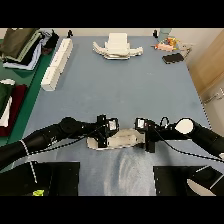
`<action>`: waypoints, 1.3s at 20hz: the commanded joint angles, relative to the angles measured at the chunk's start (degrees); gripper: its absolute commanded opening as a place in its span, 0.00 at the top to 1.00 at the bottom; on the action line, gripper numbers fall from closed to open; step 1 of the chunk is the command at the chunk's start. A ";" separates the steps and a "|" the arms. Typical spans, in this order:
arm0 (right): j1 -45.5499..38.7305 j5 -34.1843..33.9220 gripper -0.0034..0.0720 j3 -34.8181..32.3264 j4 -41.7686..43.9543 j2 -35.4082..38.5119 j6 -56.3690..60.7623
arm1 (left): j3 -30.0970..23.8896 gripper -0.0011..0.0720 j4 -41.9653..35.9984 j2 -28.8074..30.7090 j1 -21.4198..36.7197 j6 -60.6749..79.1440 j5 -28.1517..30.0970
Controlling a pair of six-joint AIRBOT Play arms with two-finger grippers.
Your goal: Fold the box.
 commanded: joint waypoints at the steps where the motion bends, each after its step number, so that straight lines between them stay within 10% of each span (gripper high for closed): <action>1: -0.04 -0.39 0.01 -0.02 -3.02 -0.02 6.23 | 0.00 0.96 0.15 0.02 -0.02 0.00 0.35; 19: -0.02 0.09 0.03 -0.20 6.51 -1.62 -9.64 | 0.00 0.96 0.15 0.02 -0.02 0.00 0.35; 26: -0.02 2.16 0.20 -0.76 4.13 -1.68 -9.66 | 0.00 0.96 0.15 0.02 -0.02 0.00 0.35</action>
